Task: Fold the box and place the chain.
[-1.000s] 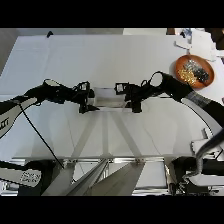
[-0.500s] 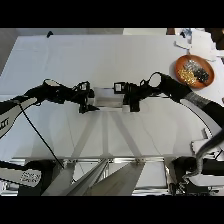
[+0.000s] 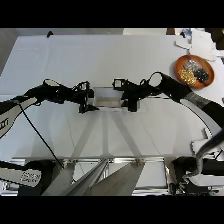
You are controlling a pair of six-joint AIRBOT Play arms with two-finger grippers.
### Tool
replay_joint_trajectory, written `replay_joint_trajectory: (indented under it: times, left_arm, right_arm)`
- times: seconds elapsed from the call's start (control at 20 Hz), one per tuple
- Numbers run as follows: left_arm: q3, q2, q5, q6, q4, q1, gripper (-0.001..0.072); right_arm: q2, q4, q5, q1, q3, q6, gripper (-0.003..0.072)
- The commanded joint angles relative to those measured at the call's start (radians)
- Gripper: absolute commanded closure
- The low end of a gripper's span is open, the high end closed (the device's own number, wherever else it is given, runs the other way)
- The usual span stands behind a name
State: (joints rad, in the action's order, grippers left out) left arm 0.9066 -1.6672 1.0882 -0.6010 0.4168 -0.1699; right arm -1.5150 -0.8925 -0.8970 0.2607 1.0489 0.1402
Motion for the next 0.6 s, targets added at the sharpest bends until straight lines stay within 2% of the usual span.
replay_joint_trajectory:
  times: [0.0, 0.1, 0.15, 0.2, 0.3, 0.4, 0.45, 0.5, 0.55]
  left_arm:
    - [0.001, 0.0, 0.0, 0.0, 0.0, 0.0, 0.0315]
    - [0.001, 0.0, 0.0, 0.0, -0.001, 0.0, 0.0315]
    - [0.001, 0.0, 0.0, 0.0, -0.001, 0.0, 0.0315]
    - [0.001, 0.0, 0.0, 0.0, -0.001, 0.0, 0.0315]
    - [0.001, 0.0, 0.0, 0.0, -0.001, 0.0, 0.0315]
    - [0.001, 0.0, 0.0, 0.0, -0.001, 0.0, 0.0315]
    - [0.001, 0.0, 0.0, 0.0, -0.001, 0.0, 0.0315]
    - [0.001, 0.0, 0.0, 0.0, 0.0, 0.0, 0.0315]
    - [0.001, 0.0, 0.0, 0.0, -0.001, 0.0, 0.0315]
  right_arm:
    - [-0.003, 0.011, 0.0, 0.001, 0.0, 0.02, 0.0334]
    - [-0.015, 0.011, -0.001, 0.001, 0.0, 0.021, 0.0315]
    - [-0.025, 0.011, 0.0, 0.001, 0.0, 0.031, 0.0244]
    - [-0.034, 0.01, 0.0, 0.001, 0.0, 0.052, 0.0224]
    - [-0.043, 0.01, -0.002, 0.001, 0.0, 0.074, 0.0236]
    - [-0.042, 0.01, -0.005, 0.001, 0.0, 0.074, 0.036]
    - [-0.042, 0.01, -0.005, 0.001, 0.0, 0.074, 0.0385]
    - [-0.041, 0.01, -0.007, 0.001, 0.0, 0.074, 0.0443]
    - [-0.041, 0.01, -0.012, 0.001, 0.0, 0.074, 0.0537]
